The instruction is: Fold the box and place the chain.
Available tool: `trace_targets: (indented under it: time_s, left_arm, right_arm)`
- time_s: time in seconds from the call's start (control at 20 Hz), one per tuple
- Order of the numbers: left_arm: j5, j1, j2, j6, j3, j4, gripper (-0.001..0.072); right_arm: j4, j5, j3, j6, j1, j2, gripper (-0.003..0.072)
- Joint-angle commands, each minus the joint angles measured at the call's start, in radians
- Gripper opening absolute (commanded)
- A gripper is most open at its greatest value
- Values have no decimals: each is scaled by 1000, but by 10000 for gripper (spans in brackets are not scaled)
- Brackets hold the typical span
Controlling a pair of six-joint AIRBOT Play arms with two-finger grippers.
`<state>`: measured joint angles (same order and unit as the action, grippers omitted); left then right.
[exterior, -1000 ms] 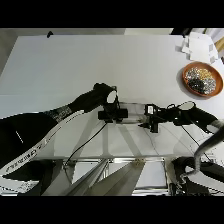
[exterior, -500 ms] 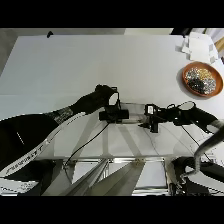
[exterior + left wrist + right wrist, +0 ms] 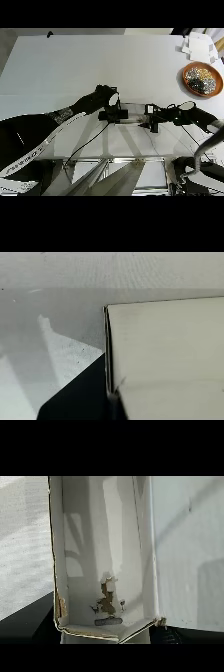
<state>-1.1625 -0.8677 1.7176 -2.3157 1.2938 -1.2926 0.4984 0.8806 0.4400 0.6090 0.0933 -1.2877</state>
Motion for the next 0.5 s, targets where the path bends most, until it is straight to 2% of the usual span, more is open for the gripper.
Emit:
trace_targets:
  time_s: [0.0, 0.1, 0.15, 0.2, 0.25, 0.45]
  left_arm:
    - [6, 0, 0, 0, 1, -3, 7]
    - [6, 2, 0, 0, 1, -3, 10]
    - [4, 2, 0, 2, 3, -3, 53]
    - [-5, 2, 0, 4, 9, -3, 184]
    - [-13, 2, 0, 5, 21, -8, 220]
    - [-62, 3, 0, 11, 87, -74, 217]
  right_arm:
    - [2, -2, 0, 2, 1, 0, 417]
    - [2, -2, 0, 2, 1, 0, 417]
    - [2, -2, 0, 2, 1, 0, 417]
    - [2, -2, 0, 2, 1, 0, 417]
    - [2, -2, 0, 2, 1, 0, 417]
    - [2, -2, 0, 2, 1, 0, 417]
